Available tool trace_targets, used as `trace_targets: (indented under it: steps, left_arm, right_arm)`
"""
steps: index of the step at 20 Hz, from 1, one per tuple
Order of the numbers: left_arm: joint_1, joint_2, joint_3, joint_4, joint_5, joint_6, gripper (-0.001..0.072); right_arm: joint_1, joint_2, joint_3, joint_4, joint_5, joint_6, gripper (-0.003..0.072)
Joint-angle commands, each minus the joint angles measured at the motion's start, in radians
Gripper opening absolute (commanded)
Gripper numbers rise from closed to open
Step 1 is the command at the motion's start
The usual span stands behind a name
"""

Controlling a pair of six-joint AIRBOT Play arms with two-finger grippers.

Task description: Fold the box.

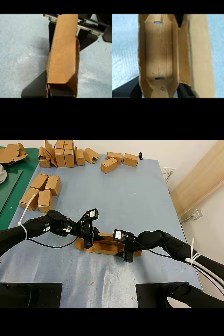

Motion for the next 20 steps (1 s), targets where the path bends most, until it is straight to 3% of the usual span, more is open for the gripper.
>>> trace_targets:
  steps: [1, 16, 20]
  left_arm:
    - [0.0, 0.0, 0.0, 0.001, -0.001, -0.001, 0.0011]
    - [0.0, 0.0, 0.0, 0.001, -0.001, -0.001, 0.0012]
    - [0.0, 0.0, 0.0, 0.001, 0.0, -0.001, 0.0011]
  right_arm:
    - [0.001, -0.022, 0.001, 0.008, 0.023, -0.001, 0.0518]
    - [0.001, -0.043, 0.001, 0.004, 0.009, -0.001, 0.0504]
    - [0.001, -0.036, 0.001, 0.006, -0.006, -0.001, 0.0585]
